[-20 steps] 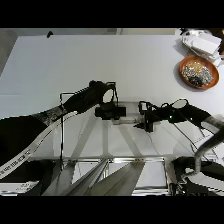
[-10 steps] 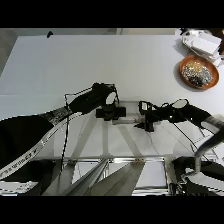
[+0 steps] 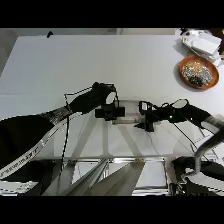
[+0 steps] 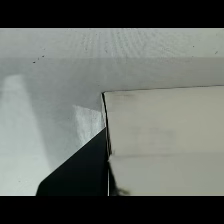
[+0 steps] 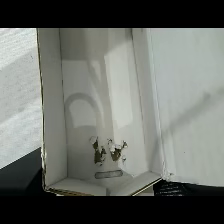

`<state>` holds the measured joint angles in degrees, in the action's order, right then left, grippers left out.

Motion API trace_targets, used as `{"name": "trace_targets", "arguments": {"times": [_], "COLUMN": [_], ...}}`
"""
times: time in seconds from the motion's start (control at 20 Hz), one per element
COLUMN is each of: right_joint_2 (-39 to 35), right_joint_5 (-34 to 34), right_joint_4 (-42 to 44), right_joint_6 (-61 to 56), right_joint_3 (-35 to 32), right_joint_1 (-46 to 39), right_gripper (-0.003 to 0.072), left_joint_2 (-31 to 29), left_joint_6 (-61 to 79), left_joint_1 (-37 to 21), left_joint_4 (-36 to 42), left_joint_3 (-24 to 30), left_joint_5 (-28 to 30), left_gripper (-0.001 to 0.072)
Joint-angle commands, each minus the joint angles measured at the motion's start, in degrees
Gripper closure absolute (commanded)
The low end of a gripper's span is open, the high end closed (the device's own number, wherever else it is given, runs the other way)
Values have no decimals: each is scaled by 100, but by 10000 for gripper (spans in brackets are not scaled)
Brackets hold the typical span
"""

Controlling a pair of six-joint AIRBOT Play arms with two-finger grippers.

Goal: Fold the box and place the chain.

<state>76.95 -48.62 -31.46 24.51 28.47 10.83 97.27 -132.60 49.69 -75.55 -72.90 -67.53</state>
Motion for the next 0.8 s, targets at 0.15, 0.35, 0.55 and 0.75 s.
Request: {"name": "trace_targets", "arguments": {"times": [0.15,0.35,0.55,0.75], "right_joint_2": [-4,-4,-4,-4], "right_joint_5": [-2,0,0,0], "right_joint_4": [2,2,2,2], "right_joint_6": [0,0,0,0], "right_joint_3": [4,4,4,4], "right_joint_1": [4,4,4,4], "right_gripper": [367,367,367,367], "left_joint_2": [0,-83,-175,-175], "left_joint_6": [13,17,15,13], "left_joint_1": [4,-2,-13,4], "left_joint_4": [11,0,-33,-39], "left_joint_3": [4,4,4,17], "left_joint_5": [-219,-197,-24,-90], "left_gripper": [569,361,368,359]}}
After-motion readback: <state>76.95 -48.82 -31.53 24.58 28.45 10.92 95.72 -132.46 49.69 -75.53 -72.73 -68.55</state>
